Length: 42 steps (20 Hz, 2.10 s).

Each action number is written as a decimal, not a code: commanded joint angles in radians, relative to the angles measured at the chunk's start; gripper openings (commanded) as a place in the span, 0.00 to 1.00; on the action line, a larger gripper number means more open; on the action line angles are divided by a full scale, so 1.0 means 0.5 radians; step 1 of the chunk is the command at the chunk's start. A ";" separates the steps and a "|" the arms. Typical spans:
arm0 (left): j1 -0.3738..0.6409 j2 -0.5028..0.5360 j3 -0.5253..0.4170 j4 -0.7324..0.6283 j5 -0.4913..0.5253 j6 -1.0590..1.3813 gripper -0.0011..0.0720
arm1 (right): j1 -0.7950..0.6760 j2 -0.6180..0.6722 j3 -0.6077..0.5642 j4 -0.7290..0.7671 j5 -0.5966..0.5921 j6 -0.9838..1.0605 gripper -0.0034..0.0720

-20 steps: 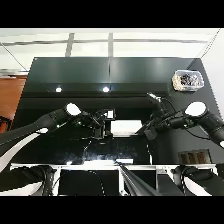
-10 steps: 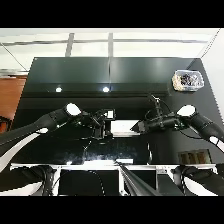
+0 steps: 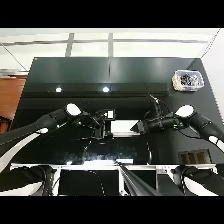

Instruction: Fold the box and place the chain.

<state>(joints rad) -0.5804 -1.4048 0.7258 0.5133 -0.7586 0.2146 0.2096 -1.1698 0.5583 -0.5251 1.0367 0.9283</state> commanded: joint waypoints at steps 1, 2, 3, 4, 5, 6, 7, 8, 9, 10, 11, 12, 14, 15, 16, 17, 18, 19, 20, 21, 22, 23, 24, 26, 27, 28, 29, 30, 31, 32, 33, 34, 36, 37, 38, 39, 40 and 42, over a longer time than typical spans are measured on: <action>0.002 0.003 0.001 0.003 -0.009 0.004 0.47 | -0.068 0.097 0.161 -0.009 0.451 0.009 0.06; 0.002 0.005 0.004 0.003 -0.009 0.004 0.47 | -0.120 0.172 0.236 -0.014 0.572 0.023 0.06; 0.002 0.005 0.011 0.003 -0.009 -0.003 0.51 | -0.195 0.271 0.307 -0.035 0.655 0.039 0.06; 0.002 0.005 0.020 0.002 -0.008 -0.037 0.67 | -0.283 0.373 0.356 -0.076 0.689 0.058 0.06; 0.002 0.005 0.030 0.004 -0.008 -0.056 0.86 | -0.394 0.490 0.375 -0.142 0.690 0.082 0.06; 0.004 0.015 0.041 0.005 -0.014 -0.093 0.98 | -0.517 0.596 0.375 -0.233 0.694 0.103 0.06; 0.006 0.037 0.050 0.014 -0.021 -0.136 0.98 | -0.623 0.680 0.374 -0.352 0.700 0.142 0.06; 0.006 0.078 0.055 0.060 -0.037 -0.184 0.98 | -0.725 0.748 0.372 -0.487 0.712 0.190 0.06; 0.006 0.128 0.056 0.125 -0.054 -0.224 0.98 | -0.805 0.793 0.366 -0.583 0.710 0.218 0.06; 0.006 0.184 0.055 0.205 -0.063 -0.286 0.98 | -0.861 0.832 0.346 -0.608 0.708 0.223 0.06; 0.005 0.246 0.056 0.236 -0.072 -0.355 0.98 | -0.882 0.853 0.320 -0.599 0.691 0.223 0.06; 0.000 0.307 0.063 0.226 -0.083 -0.423 0.99 | -0.880 0.863 0.289 -0.578 0.658 0.223 0.06; -0.053 0.377 0.111 0.208 -0.096 -0.514 0.99 | -0.880 0.863 0.243 -0.531 0.591 0.221 0.06; -0.094 0.370 0.155 0.208 -0.117 -0.558 0.98 | -0.880 0.863 0.233 -0.530 0.552 0.222 0.06; -0.146 0.343 0.204 0.210 -0.113 -0.623 0.98 | -0.880 0.863 0.227 -0.516 0.507 0.222 0.06; -0.192 0.302 0.251 0.211 -0.105 -0.659 0.98 | -0.880 0.863 0.226 -0.513 0.472 0.221 0.06; -0.232 0.243 0.302 0.215 -0.106 -0.677 0.98 | -0.880 0.863 0.226 -0.507 0.452 0.222 0.06; -0.259 0.183 0.347 0.217 -0.106 -0.700 0.98 | -0.880 0.863 0.226 -0.506 0.444 0.222 0.06; -0.279 0.117 0.394 0.226 -0.106 -0.714 0.98 | -0.880 0.863 0.226 -0.507 0.446 0.221 0.06; -0.293 0.060 0.430 0.239 -0.104 -0.714 0.98 | -0.880 0.863 0.226 -0.507 0.447 0.221 0.06; -0.306 0.010 0.463 0.256 -0.101 -0.719 0.98 | -0.880 0.863 0.226 -0.507 0.446 0.220 0.06; -0.310 -0.022 0.484 0.272 -0.095 -0.745 0.98 | -0.880 0.863 0.226 -0.507 0.446 0.220 0.06; -0.314 -0.043 0.491 0.272 -0.063 -0.784 0.98 | -0.880 0.863 0.226 -0.507 0.446 0.216 0.06; -0.327 -0.063 0.491 0.327 -0.050 -0.806 0.98 | -0.880 0.863 0.226 -0.507 0.446 0.214 0.06; -0.331 -0.066 0.491 0.358 -0.048 -0.812 0.98 | -0.880 0.863 0.226 -0.507 0.446 0.215 0.06; -0.332 -0.066 0.491 0.369 -0.043 -0.813 0.98 | -0.880 0.863 0.224 -0.507 0.446 0.214 0.06; -0.331 -0.066 0.491 0.369 -0.043 -0.814 0.98 | -0.880 0.863 0.224 -0.507 0.446 0.215 0.06; -0.331 -0.066 0.491 0.370 -0.043 -0.814 0.98 | -0.880 0.863 0.224 -0.507 0.446 0.215 0.06; -0.331 -0.066 0.491 0.370 -0.043 -0.813 0.98 | -0.880 0.863 0.221 -0.507 0.443 0.214 0.06; -0.332 -0.066 0.491 0.370 -0.043 -0.813 0.98 | -0.880 0.863 0.216 -0.507 0.438 0.215 0.06; -0.332 -0.066 0.491 0.370 -0.043 -0.814 0.98 | -0.880 0.863 0.209 -0.507 0.433 0.215 0.06; -0.332 -0.067 0.491 0.370 -0.035 -0.814 0.98 | -0.880 0.863 0.201 -0.507 0.429 0.215 0.06; -0.332 -0.067 0.491 0.369 -0.007 -0.830 0.98 | -0.880 0.862 0.191 -0.507 0.430 0.214 0.06; -0.332 -0.071 0.493 0.369 -0.007 -0.864 0.98 | -0.880 0.862 0.191 -0.507 0.427 0.215 0.06; -0.332 -0.076 0.500 0.370 -0.021 -0.881 0.98 | -0.880 0.862 0.191 -0.507 0.421 0.215 0.06; -0.336 -0.080 0.502 0.370 -0.014 -0.903 0.98 | -0.880 0.862 0.191 -0.506 0.415 0.216 0.06; -0.336 -0.087 0.503 0.369 -0.018 -0.915 0.98 | -0.880 0.862 0.191 -0.506 0.413 0.216 0.06; -0.336 -0.101 0.503 0.370 -0.022 -0.970 0.98 | -0.880 0.862 0.191 -0.506 0.399 0.217 0.06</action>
<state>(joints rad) -0.7479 -1.4487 0.9752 0.6979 -0.7696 -0.2359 -0.2302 -0.7391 0.6544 -0.7784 1.2434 1.0355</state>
